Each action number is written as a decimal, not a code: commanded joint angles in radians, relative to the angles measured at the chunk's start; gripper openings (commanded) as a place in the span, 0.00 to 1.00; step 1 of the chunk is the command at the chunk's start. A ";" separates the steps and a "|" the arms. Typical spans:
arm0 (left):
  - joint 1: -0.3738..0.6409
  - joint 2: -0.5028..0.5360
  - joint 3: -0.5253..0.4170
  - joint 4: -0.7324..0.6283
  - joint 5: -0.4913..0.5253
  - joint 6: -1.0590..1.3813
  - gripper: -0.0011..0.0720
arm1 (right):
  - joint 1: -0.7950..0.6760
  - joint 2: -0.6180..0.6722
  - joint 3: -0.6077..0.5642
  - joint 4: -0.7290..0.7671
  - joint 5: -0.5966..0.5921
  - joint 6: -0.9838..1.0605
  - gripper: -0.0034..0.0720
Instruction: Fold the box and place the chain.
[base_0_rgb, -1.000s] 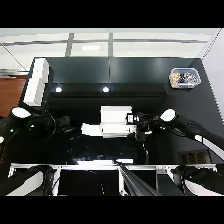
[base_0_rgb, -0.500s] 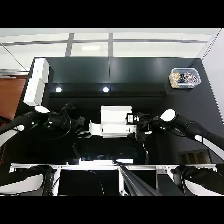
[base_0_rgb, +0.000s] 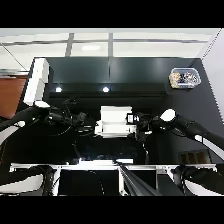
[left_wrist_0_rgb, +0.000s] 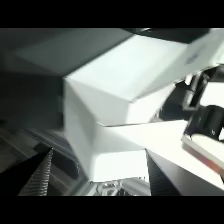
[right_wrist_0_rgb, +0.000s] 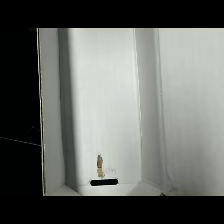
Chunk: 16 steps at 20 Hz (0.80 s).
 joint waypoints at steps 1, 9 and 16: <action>-0.046 0.000 0.034 0.014 0.002 -0.005 0.85 | 0.001 0.000 0.000 0.000 0.000 0.001 0.67; -0.147 0.000 0.131 0.097 0.029 -0.124 0.50 | 0.001 0.000 0.000 0.000 0.000 0.001 0.67; -0.256 0.001 0.211 0.335 0.113 -0.372 0.50 | 0.001 0.000 0.000 0.000 0.000 0.000 0.67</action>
